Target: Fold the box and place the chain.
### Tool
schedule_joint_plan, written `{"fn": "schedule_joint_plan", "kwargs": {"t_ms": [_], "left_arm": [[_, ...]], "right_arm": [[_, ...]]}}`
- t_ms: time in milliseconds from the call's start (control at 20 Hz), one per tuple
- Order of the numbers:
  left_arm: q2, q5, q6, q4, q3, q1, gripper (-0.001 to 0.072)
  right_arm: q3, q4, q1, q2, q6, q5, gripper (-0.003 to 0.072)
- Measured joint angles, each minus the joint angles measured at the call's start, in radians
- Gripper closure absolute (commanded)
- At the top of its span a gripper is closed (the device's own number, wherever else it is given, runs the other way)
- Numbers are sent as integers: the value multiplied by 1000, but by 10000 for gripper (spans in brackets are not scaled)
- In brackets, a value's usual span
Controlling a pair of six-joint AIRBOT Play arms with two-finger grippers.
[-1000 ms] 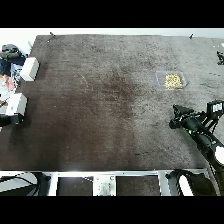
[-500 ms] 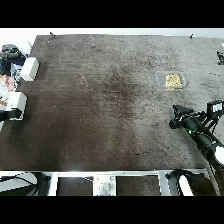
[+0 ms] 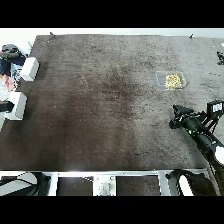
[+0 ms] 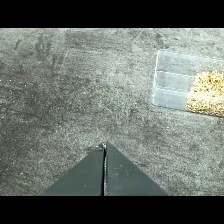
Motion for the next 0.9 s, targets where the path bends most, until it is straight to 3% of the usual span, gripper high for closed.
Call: {"fn": "schedule_joint_plan", "kwargs": {"t_ms": [100,150,250,300,350,450,550,750,900], "left_arm": [[46,-20,-4,-46,45,0,-11],[68,-35,-3,-89,69,0,33],[101,-83,24,-190,116,-10,487],[115,-124,47,-245,141,-23,630],[125,-174,67,-298,165,-42,699],[149,-227,99,-391,198,-98,704],[187,-208,119,-448,214,-173,704],[323,-10,153,-507,192,-344,704],[450,159,182,-525,115,-473,704]], "right_arm": [[0,0,0,0,0,0,674],[0,0,0,0,0,0,674],[0,0,0,0,0,0,673],[0,0,0,0,0,0,674],[0,0,0,0,0,0,674],[0,0,0,0,0,0,674],[0,0,0,0,0,0,674],[0,0,0,0,0,0,674],[0,0,0,0,0,0,674]]}}
